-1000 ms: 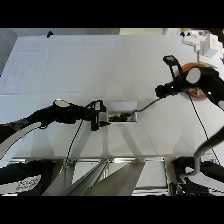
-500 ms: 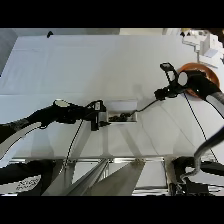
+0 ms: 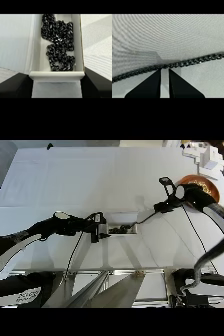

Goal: Fold the box and place the chain.

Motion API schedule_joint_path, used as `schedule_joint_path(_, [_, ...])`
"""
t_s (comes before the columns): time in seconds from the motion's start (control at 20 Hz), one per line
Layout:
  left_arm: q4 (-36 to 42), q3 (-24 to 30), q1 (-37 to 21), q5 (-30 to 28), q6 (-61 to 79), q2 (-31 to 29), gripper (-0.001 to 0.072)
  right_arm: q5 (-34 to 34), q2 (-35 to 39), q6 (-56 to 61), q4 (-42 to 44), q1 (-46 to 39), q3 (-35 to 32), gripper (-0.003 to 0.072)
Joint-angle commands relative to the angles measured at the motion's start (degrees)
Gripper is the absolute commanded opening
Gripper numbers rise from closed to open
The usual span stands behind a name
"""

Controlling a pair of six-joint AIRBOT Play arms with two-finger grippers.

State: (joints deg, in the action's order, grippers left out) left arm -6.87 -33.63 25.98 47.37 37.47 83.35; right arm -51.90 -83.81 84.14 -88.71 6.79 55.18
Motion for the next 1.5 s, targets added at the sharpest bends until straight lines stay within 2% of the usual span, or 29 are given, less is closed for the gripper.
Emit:
schedule_joint_path(0.0, [0.0,0.0,0.0,0.0,0.0,0.0,0.0132,0.3,-0.2,0.1,0.0,0.1,0.0,0.0121])
schedule_joint_path(0.05, [0.0,0.0,0.0,0.0,0.0,0.0,0.0132,0.3,-0.2,0.1,0.0,0.1,0.0,0.0136])
schedule_joint_path(0.1, [0.0,0.0,0.0,0.0,0.0,0.0,0.0132,0.3,-0.2,0.1,0.0,0.1,0.0,0.0194])
schedule_joint_path(0.25, [0.0,0.0,0.0,0.0,0.0,0.0,0.0132,0.3,-0.2,0.1,0.0,0.1,0.0,0.0194])
schedule_joint_path(0.35, [0.0,0.0,0.0,0.0,0.0,0.0,0.0132,0.3,-0.4,0.1,0.0,0.0,0.0,0.0154])
schedule_joint_path(0.5, [0.0,0.0,0.0,0.0,0.0,0.0,0.0132,0.4,-1.2,0.1,0.0,0.1,-0.8,0.0153])
schedule_joint_path(0.6, [0.0,0.0,0.0,0.0,0.0,0.0,0.0132,0.5,-1.2,0.0,0.0,0.1,-1.0,0.0015])
schedule_joint_path(0.75, [0.0,0.0,0.0,0.0,0.0,0.0,0.0132,0.2,1.0,-0.3,-0.1,0.1,-1.0,0.0015])
schedule_joint_path(1.0, [0.0,0.0,0.0,0.0,0.0,0.0,0.0132,-4.2,11.2,-0.6,-0.4,0.1,-1.0,0.0015])
schedule_joint_path(1.25, [0.0,0.0,0.0,0.0,0.0,0.0,0.0132,-14.0,26.9,-0.7,0.7,2.3,-1.3,0.0015])
schedule_joint_path(1.45, [0.0,0.0,0.0,0.0,0.0,0.0,0.0132,-18.0,39.3,-2.6,5.7,7.4,-1.3,0.0015])
